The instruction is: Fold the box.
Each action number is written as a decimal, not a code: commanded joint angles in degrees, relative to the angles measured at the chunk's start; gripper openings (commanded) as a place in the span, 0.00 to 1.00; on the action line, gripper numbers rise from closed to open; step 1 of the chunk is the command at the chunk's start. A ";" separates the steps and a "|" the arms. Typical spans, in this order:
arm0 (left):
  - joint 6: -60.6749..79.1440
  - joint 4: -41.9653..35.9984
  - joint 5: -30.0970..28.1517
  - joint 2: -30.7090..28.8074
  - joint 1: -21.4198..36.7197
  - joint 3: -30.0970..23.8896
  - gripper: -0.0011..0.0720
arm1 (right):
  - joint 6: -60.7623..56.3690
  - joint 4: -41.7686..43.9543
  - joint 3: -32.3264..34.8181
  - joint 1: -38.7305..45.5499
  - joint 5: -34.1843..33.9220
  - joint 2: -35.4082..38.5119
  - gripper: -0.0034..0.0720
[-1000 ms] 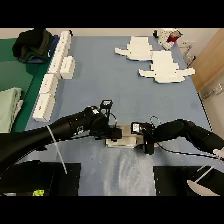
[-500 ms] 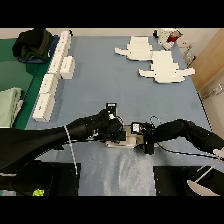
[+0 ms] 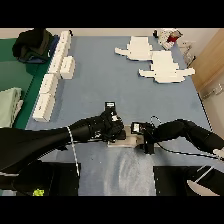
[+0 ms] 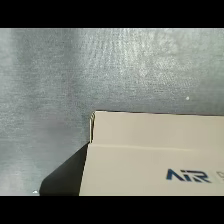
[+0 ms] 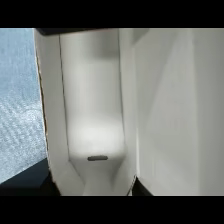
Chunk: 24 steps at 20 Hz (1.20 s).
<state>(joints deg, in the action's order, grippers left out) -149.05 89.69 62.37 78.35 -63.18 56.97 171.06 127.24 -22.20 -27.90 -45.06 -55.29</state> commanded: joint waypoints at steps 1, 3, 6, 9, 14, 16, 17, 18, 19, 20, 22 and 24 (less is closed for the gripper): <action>-0.52 -0.42 0.37 0.04 -0.07 0.04 0.03 | -0.02 0.07 0.02 -0.07 0.02 0.00 0.72; -0.11 -0.50 0.28 0.02 -0.07 0.04 0.31 | -0.02 0.07 0.00 -0.07 0.02 0.00 0.72; -0.31 -0.46 0.35 -0.50 -0.07 0.11 0.86 | -0.02 0.07 0.02 -0.07 0.02 0.00 0.72; 2.16 0.22 1.75 -3.17 -0.04 0.15 0.86 | -0.02 0.07 0.02 -0.07 0.02 0.00 0.72; 10.78 0.31 11.34 -13.05 -0.09 0.15 0.60 | -0.02 0.04 0.02 -0.07 0.02 0.00 0.72; 15.76 0.37 12.83 -16.63 -0.07 0.15 0.04 | -0.02 0.07 0.02 -0.07 0.02 0.00 0.72; 18.12 0.37 12.70 -17.97 -0.07 0.15 0.03 | -0.02 0.07 0.02 -0.07 0.02 0.00 0.72; 20.35 0.37 12.66 -18.88 -0.07 0.15 0.03 | -0.02 0.07 0.02 -0.07 0.02 0.00 0.72; 23.34 0.37 12.83 -19.47 -0.07 0.13 0.03 | -0.02 0.07 0.02 -0.07 0.02 0.00 0.72; 26.53 0.39 13.11 -19.80 -0.07 0.09 0.03 | -0.02 0.07 0.02 -0.07 0.02 0.00 0.72; 33.55 0.24 12.92 -21.11 0.04 -1.22 0.03 | -0.02 0.07 0.02 -0.07 0.02 0.00 0.72; 40.92 -1.27 10.64 -25.66 2.80 -5.75 0.03 | -0.02 0.07 0.00 -0.07 0.02 0.00 0.72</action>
